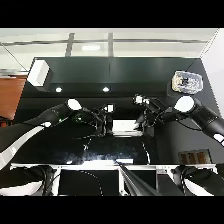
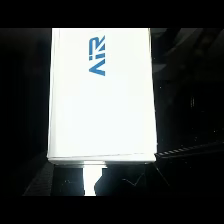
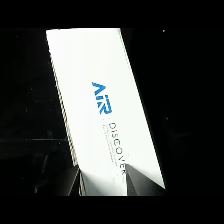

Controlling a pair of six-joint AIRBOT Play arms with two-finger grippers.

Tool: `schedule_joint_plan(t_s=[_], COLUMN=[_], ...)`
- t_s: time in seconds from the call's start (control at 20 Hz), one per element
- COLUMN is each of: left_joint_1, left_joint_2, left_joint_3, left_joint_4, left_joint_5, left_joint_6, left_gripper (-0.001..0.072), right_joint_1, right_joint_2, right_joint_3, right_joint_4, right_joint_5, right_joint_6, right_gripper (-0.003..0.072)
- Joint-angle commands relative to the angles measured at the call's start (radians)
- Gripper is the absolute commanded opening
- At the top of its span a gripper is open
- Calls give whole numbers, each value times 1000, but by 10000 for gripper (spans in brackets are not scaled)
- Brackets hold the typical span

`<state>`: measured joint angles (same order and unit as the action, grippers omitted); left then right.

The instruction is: Fold the box and place the chain.

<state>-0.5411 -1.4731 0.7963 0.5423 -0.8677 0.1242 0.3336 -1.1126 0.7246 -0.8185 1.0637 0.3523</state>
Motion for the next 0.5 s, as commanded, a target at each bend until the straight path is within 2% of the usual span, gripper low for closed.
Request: schedule_joint_plan(t_s=[0.0, 0.05, 0.15, 0.45], left_joint_1=[0, 0, 0, -1], left_joint_2=[0, 0, 0, 0], left_joint_3=[0, 0, 0, 0], left_joint_4=[0, 0, 0, 0], left_joint_5=[0, 0, 0, 0], left_joint_6=[0, 0, 0, 0], left_gripper=[427, 427, 427, 427], right_joint_1=[1, 1, 1, 1], right_joint_2=[-1, -1, -1, 0], right_joint_3=[-5, -5, -5, -5], right_joint_4=[-1, -1, -1, -1], right_joint_5=[6, 6, 6, 19], right_joint_6=[3, 4, 11, 23], right_gripper=[315, 316, 393, 393])
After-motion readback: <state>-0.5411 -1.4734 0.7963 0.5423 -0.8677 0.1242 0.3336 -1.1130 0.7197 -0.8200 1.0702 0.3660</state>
